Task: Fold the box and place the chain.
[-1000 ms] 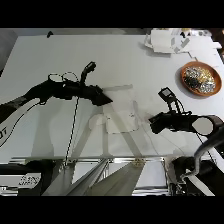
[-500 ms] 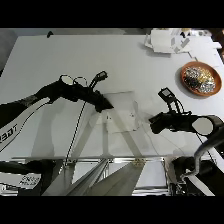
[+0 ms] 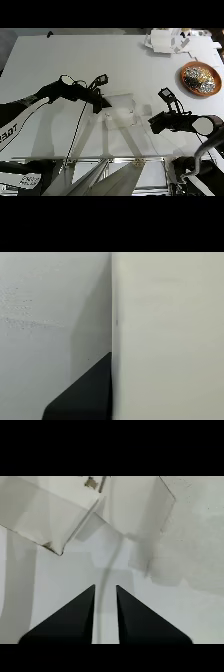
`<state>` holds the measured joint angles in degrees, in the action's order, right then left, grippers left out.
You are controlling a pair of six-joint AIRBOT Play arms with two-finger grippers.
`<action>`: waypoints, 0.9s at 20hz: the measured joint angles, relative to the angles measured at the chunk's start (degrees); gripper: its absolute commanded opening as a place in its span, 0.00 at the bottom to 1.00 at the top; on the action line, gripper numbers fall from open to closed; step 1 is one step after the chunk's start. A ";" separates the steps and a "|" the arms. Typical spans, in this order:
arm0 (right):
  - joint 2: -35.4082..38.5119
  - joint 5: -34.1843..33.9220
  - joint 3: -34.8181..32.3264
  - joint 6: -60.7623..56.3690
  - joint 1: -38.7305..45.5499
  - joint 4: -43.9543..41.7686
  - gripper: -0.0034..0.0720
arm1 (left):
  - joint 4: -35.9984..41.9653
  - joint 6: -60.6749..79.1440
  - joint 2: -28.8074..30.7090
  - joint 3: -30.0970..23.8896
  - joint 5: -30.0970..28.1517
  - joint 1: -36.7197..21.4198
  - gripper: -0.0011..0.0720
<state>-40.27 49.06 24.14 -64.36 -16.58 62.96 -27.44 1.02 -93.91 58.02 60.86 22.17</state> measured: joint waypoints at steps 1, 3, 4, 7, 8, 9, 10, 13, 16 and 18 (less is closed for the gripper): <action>0.28 0.66 0.66 0.00 0.00 -0.04 0.43 | 0.02 0.42 0.57 0.00 0.35 0.35 0.02; 1.14 2.60 2.80 -0.02 0.02 0.22 0.47 | -0.50 0.55 2.45 0.00 0.48 0.96 0.01; 1.64 4.13 4.07 -0.04 0.02 0.83 0.47 | -0.50 0.20 3.74 0.00 1.38 1.53 0.01; 3.32 8.02 7.10 -0.09 0.02 3.23 0.47 | -3.87 -4.55 7.85 -0.44 3.28 3.98 0.01; 3.96 9.35 7.74 -0.07 0.00 4.07 0.47 | -5.70 -6.34 9.29 -1.05 3.76 5.31 0.01; 4.46 10.71 8.13 0.02 0.00 4.81 0.47 | -6.99 -7.65 10.56 -1.81 3.76 6.62 0.01; 4.87 12.17 8.46 0.09 0.00 5.51 0.47 | -7.80 -8.74 11.76 -2.73 3.41 8.11 0.01; 5.53 15.26 8.96 0.26 0.00 6.51 0.47 | -9.29 -10.27 13.22 -5.11 -0.63 12.02 0.02; 5.77 16.44 9.18 0.31 0.00 6.93 0.47 | -9.62 -10.69 11.93 -6.40 -6.86 14.05 0.02; 5.84 16.81 9.20 0.31 0.00 7.13 0.47 | -8.13 -8.81 10.25 -6.80 -9.42 14.51 0.02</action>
